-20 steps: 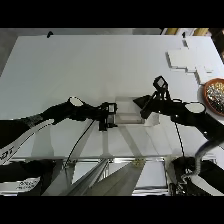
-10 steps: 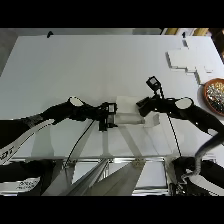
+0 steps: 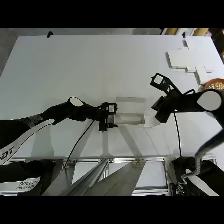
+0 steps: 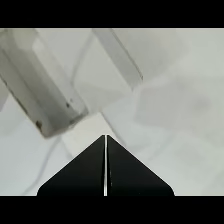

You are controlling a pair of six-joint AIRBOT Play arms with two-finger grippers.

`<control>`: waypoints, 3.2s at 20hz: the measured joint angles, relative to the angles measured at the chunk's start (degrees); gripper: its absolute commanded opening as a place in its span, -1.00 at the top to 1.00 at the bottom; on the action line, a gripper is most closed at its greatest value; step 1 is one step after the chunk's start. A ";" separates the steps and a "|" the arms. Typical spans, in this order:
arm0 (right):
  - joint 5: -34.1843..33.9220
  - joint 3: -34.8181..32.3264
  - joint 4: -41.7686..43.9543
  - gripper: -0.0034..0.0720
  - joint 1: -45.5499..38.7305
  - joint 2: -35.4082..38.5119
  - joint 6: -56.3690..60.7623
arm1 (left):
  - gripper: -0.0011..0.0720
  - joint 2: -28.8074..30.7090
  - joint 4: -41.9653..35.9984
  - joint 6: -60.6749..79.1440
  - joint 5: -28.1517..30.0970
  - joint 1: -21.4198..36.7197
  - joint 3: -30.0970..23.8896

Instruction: Fold the box and place the chain.

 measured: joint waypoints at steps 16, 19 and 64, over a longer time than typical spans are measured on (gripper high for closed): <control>-12.63 -15.89 6.05 0.35 0.22 1.53 -35.19 | 0.60 0.00 -0.02 0.00 -0.17 0.00 0.00; -15.19 -16.63 5.92 0.38 0.22 -0.33 -38.47 | 0.60 0.00 -0.02 0.00 -0.24 0.00 0.00; -26.32 -17.22 2.91 0.85 -2.95 4.66 16.24 | 0.60 0.00 -0.07 0.00 -0.35 0.00 0.00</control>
